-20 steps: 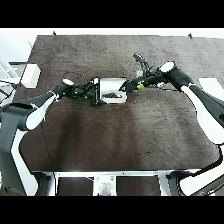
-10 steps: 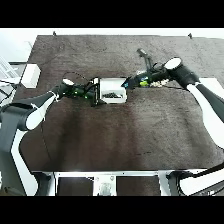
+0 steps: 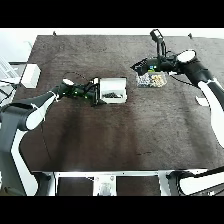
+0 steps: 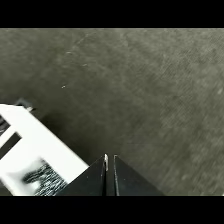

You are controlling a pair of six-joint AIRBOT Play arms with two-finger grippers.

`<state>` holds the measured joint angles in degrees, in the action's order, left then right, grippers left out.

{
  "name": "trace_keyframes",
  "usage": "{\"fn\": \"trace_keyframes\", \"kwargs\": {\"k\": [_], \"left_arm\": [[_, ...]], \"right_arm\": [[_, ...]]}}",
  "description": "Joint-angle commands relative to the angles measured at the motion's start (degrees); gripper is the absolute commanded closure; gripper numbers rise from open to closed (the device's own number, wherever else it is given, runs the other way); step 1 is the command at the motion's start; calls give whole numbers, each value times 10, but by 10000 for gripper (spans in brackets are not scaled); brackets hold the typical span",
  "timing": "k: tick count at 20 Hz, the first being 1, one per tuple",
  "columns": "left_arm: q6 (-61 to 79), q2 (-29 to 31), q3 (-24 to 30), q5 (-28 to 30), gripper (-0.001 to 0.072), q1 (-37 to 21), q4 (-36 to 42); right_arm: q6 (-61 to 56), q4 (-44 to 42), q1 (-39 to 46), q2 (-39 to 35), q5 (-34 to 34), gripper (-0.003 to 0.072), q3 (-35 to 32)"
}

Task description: Fold the box and place the chain.

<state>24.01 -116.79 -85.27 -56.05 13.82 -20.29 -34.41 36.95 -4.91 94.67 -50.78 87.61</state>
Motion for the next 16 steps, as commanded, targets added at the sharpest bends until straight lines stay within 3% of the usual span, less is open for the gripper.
{"fn": "trace_keyframes", "kwargs": {"k": [1,6,11,13,16], "left_arm": [[0,0,0,0,420,0,0],[0,0,0,0,420,0,0],[0,0,0,0,420,0,0],[0,0,0,0,420,0,0],[0,0,0,0,420,0,0]], "right_arm": [[62,-25,-1,54,0,614,38],[77,-24,-4,115,-83,612,94],[77,19,-28,128,-166,591,95],[77,42,-37,128,-184,529,95],[96,41,-43,128,-241,530,100]]}}
